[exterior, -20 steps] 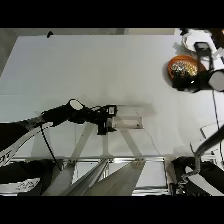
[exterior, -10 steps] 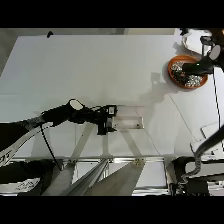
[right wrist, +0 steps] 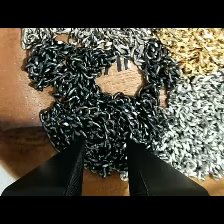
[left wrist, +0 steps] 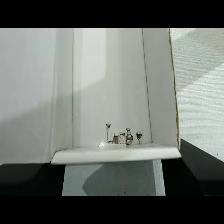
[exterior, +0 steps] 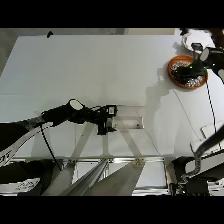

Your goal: Fold the box and place the chain.

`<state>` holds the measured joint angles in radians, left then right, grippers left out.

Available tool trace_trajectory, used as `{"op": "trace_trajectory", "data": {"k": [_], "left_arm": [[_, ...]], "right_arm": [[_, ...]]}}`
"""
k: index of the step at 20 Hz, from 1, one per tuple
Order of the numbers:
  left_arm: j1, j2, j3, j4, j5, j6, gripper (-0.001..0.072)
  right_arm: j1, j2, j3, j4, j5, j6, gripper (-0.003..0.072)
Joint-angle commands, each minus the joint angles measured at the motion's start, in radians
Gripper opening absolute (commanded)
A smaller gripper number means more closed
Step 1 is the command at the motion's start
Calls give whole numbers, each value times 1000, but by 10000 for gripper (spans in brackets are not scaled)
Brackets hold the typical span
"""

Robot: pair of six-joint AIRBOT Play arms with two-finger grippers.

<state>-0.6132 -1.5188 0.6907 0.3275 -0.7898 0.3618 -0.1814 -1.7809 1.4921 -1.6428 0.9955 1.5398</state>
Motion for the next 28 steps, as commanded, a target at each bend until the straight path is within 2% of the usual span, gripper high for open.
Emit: {"op": "trace_trajectory", "data": {"k": [1,3,5,7,8,10,16,22,24,28], "left_arm": [[0,1,0,0,0,0,371],[0,1,0,0,0,0,371],[0,1,0,0,0,0,371],[0,1,0,0,0,0,371],[0,1,0,0,0,0,371],[0,1,0,0,0,0,371],[0,1,0,0,0,0,371],[0,1,0,0,0,0,371],[0,1,0,0,0,0,371],[1,1,0,0,1,0,371]], "right_arm": [[-1,-24,3,-2,1,-4,251],[-1,-33,3,-2,0,-4,243],[-2,-33,4,-2,-6,-4,155],[-2,-32,4,-3,5,-4,142],[-2,-29,4,-2,16,-4,62],[-2,-13,4,-6,35,-4,26],[-2,128,4,-31,80,-30,21],[-2,305,4,-2,298,-110,21],[-2,359,3,56,367,-128,21],[0,449,2,272,539,-172,21]]}}
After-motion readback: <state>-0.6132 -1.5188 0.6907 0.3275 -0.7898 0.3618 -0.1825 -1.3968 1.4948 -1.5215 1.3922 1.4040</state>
